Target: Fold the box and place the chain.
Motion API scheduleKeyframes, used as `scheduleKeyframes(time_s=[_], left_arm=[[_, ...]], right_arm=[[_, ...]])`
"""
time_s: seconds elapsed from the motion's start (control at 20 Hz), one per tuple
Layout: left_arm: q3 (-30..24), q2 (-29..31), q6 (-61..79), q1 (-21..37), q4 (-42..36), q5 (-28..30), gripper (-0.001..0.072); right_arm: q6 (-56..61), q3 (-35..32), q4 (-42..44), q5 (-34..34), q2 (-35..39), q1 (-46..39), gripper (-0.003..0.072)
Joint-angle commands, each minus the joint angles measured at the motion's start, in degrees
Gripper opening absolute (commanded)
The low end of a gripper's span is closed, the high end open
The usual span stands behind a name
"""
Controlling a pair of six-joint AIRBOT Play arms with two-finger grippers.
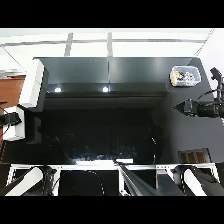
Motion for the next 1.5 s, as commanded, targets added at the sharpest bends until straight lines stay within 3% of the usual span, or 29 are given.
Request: scheduleKeyframes(time_s=[0.0, 0.15, 0.65, 0.7, 0.75, 1.0, 1.15, 1.2, 1.25, 1.3, 1.35, 1.45], left_arm=[[3.82, -4.35, 10.67, 0.44, -4.85, 2.34, 0.0351], [6.19, -7.10, 15.87, 0.35, -12.07, 2.12, 0.0352], [6.54, -10.10, 16.28, -1.38, -13.40, 2.67, 0.0358], [6.54, -10.21, 16.28, -1.38, -13.62, 2.86, 0.0508], [6.62, -10.16, 16.09, -1.40, -13.66, 3.54, 0.0718], [14.23, -5.49, 10.67, -4.02, -13.14, -3.80, 0.0718], [19.26, -1.09, -3.37, -8.41, -17.35, -10.29, 0.0712], [21.11, -0.11, -7.39, -10.47, -19.10, -12.85, 0.0662], [22.73, 0.76, -10.93, -12.59, -20.00, -15.58, 0.0475], [23.41, 1.73, -12.26, -14.49, -21.22, -18.18, 0.0168], [22.97, 3.08, -10.25, -16.37, -23.71, -20.22, 0.0029], [18.82, 8.81, -4.55, -21.27, -26.82, -19.37, 0.0027]], right_arm=[[1.90, 0.07, 0.02, 0.26, 0.04, -0.04, 0.0016], [3.30, 0.07, 0.00, 0.98, 0.04, -0.04, 0.0016], [5.60, 0.07, 0.02, 1.40, 0.04, -0.04, 0.0016], [5.60, 0.07, 0.02, 1.49, 0.04, -0.04, 0.0016], [5.62, 0.07, 0.04, 1.55, 0.04, -0.04, 0.0016], [5.33, 0.07, 1.68, 2.69, 0.04, -0.04, 0.0016], [5.33, 0.09, 4.44, 2.56, 0.07, 0.59, 0.0016], [4.81, 0.09, 4.72, 2.51, 0.07, 1.22, 0.0016], [3.04, 0.09, 4.42, 2.34, 0.07, 1.60, 0.0016], [2.05, 0.07, 3.50, 2.16, 0.07, 1.79, 0.0016], [1.86, 0.07, 2.58, 2.12, 0.07, 1.79, 0.0016], [-4.59, 0.07, 2.47, 3.34, 0.39, 2.25, 0.0013]])
